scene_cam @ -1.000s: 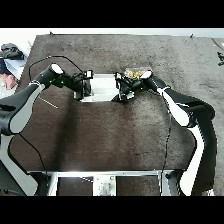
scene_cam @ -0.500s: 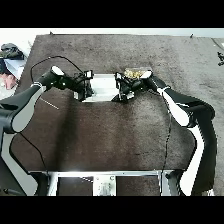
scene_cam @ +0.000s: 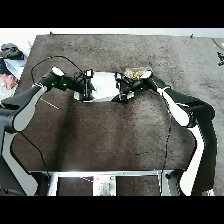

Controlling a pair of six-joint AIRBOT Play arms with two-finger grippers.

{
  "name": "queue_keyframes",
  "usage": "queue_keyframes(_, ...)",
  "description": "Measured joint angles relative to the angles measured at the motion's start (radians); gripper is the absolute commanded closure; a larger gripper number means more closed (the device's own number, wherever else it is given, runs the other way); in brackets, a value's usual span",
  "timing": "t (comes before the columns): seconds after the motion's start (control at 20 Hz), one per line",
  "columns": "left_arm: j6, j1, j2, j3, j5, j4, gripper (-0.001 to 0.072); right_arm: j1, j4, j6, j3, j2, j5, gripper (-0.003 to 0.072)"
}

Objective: Fold the box and place the chain.

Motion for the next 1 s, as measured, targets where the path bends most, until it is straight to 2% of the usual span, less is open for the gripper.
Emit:
queue_keyframes(0.15,-0.014,0.000,0.000,0.000,0.008,0.001,-0.0008,0.000,0.000,0.000,0.000,0.000,0.000,0.0365)
queue_keyframes(0.2,-0.021,0.000,0.000,0.000,0.010,0.001,0.0133,0.000,0.000,0.000,0.000,0.000,0.000,0.0364)
queue_keyframes(0.25,-0.028,0.000,0.000,0.000,0.011,0.000,0.0327,0.000,0.000,0.000,0.000,0.000,0.000,0.0365)
queue_keyframes(0.3,-0.034,0.001,0.000,0.000,0.018,0.002,0.0450,0.000,0.000,0.000,0.000,0.000,0.000,0.0365)
queue_keyframes(0.35,-0.037,0.004,-0.001,-0.001,0.012,0.007,0.0551,0.000,0.000,0.000,0.000,0.000,0.000,0.0365)
queue_keyframes(0.4,-0.041,0.010,0.000,0.000,0.001,0.006,0.0606,0.000,0.000,0.000,0.000,0.000,0.000,0.0364)
queue_keyframes(0.45,-0.044,0.018,0.001,0.003,-0.012,0.006,0.0608,0.000,0.000,0.000,0.000,0.000,0.000,0.0364)
queue_keyframes(0.55,-0.052,0.034,0.005,0.007,-0.048,0.006,0.0697,0.000,0.000,0.000,0.000,0.000,0.000,0.0365)
queue_keyframes(0.8,-0.103,0.070,0.041,0.015,-0.130,0.004,0.0703,0.000,0.000,0.000,0.000,0.000,0.000,0.0364)
queue_keyframes(1.0,-0.232,0.117,0.121,0.018,-0.151,0.006,0.0704,0.000,0.000,0.000,0.000,0.000,0.000,0.0365)
